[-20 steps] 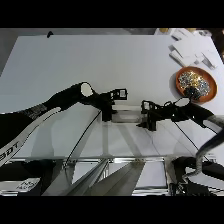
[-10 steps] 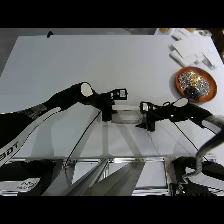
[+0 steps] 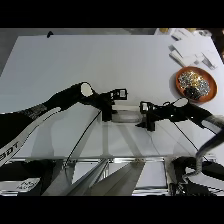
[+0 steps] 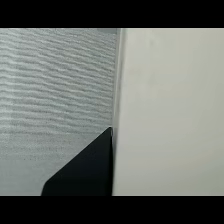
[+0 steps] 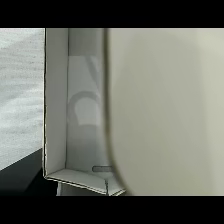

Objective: Fold the box and place the chain.

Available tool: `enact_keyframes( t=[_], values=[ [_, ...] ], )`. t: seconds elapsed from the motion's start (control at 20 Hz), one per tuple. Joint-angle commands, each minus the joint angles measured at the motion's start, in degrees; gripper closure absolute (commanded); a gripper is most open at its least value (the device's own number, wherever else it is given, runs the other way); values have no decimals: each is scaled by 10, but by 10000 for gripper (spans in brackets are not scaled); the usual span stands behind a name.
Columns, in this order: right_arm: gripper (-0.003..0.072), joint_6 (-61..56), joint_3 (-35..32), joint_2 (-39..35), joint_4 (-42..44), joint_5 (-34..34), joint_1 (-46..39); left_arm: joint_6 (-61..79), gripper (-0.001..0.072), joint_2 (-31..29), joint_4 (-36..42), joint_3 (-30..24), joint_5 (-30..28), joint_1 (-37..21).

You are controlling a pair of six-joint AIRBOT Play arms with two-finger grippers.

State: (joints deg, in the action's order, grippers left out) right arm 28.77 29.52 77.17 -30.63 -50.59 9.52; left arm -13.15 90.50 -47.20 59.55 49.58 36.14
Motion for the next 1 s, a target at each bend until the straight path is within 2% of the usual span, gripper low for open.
enact_keyframes(
  t=[0.0, 0.95],
  values=[
    [394, 0, 0, 0, 0, 1, 0, 0, 699, 0, 0, 0, 0, 0],
    [389, -2, 0, 0, -6, 0, 0, 0, 699, 0, 0, 0, 0, 0]
  ],
)
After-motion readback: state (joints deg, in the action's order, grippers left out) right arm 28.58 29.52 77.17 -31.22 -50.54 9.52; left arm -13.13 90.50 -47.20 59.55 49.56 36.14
